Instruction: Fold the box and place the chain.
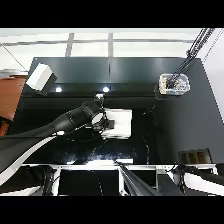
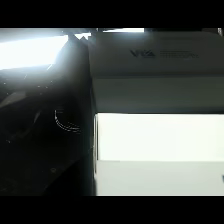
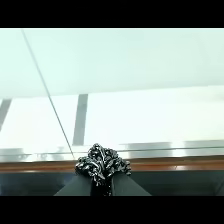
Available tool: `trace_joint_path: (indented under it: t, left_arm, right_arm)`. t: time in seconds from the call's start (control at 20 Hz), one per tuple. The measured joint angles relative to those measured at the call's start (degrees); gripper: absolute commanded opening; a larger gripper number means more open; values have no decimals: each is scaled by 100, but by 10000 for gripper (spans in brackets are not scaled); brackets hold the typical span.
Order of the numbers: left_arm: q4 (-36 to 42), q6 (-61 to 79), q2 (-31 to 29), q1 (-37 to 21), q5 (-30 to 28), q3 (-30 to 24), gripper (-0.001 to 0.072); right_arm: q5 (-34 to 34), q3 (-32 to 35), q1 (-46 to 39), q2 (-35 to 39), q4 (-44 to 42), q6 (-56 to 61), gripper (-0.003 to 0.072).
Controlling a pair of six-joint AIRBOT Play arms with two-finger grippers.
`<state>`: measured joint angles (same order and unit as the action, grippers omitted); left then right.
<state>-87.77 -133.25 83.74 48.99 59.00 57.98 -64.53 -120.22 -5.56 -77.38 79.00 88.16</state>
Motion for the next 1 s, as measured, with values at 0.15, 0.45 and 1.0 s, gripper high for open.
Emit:
trace_joint_path:
  t: [0.15,0.45,1.0]
  left_arm:
    - [0,0,0,0,2,0,30]
    - [0,0,2,0,9,0,30]
    - [17,0,2,0,13,0,30]
  right_arm:
    - [94,-13,0,24,-98,-57,30]
    - [439,39,-22,129,136,-262,30]
    - [-37,1676,-85,-267,640,-313,31]
